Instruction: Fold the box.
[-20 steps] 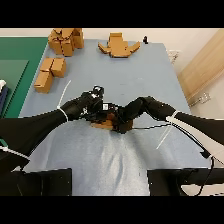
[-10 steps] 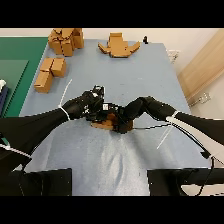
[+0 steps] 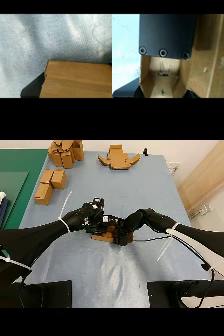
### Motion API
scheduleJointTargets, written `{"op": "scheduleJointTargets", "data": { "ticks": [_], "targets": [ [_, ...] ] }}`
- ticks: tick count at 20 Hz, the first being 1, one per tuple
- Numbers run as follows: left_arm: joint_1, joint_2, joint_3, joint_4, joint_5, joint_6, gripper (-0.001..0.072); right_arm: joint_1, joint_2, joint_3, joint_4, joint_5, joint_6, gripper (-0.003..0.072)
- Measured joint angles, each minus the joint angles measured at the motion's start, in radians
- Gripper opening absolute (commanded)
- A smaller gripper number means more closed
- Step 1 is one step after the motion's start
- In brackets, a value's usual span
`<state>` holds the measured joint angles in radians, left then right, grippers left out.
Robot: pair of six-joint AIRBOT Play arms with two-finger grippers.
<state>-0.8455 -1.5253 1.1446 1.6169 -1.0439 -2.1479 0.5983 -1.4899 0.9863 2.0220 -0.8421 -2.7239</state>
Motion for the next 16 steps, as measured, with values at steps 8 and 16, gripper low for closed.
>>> {"op": "scheduleJointTargets", "data": {
  "ticks": [8,16],
  "targets": [
    [0.006,0.014,0.000,-0.056,0.001,0.018,0.0252,0.000,0.000,0.000,0.002,-0.002,0.005,0.0508],
    [0.028,0.037,0.002,-0.102,0.024,0.072,0.0326,0.000,0.000,0.000,0.003,0.001,0.004,0.0508]
  ]
}}
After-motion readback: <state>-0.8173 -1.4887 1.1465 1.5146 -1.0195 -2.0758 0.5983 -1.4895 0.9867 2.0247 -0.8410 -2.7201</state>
